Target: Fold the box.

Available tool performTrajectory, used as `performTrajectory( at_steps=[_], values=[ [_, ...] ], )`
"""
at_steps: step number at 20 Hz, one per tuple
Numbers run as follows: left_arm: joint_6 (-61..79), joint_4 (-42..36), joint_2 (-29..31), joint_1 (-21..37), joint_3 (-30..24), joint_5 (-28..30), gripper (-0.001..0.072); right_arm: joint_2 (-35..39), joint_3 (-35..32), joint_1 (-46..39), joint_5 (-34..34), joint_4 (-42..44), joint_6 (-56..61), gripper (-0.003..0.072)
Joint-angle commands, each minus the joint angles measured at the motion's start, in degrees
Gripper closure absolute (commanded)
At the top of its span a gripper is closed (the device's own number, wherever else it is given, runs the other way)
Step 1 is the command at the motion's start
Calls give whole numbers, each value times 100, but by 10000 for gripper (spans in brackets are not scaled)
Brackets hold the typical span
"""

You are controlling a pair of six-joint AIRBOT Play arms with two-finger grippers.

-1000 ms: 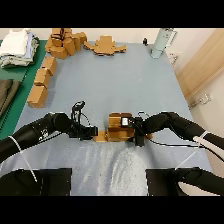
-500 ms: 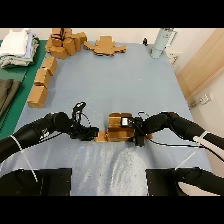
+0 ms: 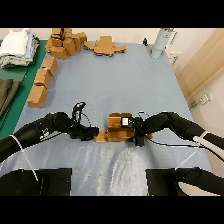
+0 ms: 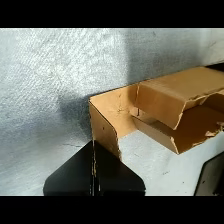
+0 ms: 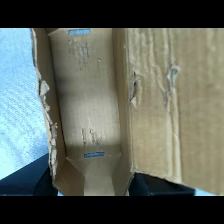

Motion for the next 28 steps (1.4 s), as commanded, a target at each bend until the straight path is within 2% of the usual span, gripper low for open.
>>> performTrajectory(
  at_steps=[1,6,12,15,16,17,23,28],
  values=[
    [-4,-146,-157,-61,-4,15,699,0,-2,-2,2,2,2,179],
    [9,-155,-339,-282,7,59,699,0,-2,-2,2,0,2,178],
    [286,-96,-186,-282,417,70,698,0,-2,-2,2,2,2,179],
    [358,-210,-186,-282,461,328,695,0,0,-2,2,2,2,178],
    [358,-254,-186,-282,461,385,585,0,-2,-2,2,2,2,179],
    [358,-291,-186,-282,461,409,300,0,-2,-2,2,2,0,178],
    [358,-380,-186,-271,472,291,298,0,-2,-2,2,2,2,178],
    [363,-538,-186,-284,686,192,297,0,-2,-2,2,2,2,178]
  ],
)
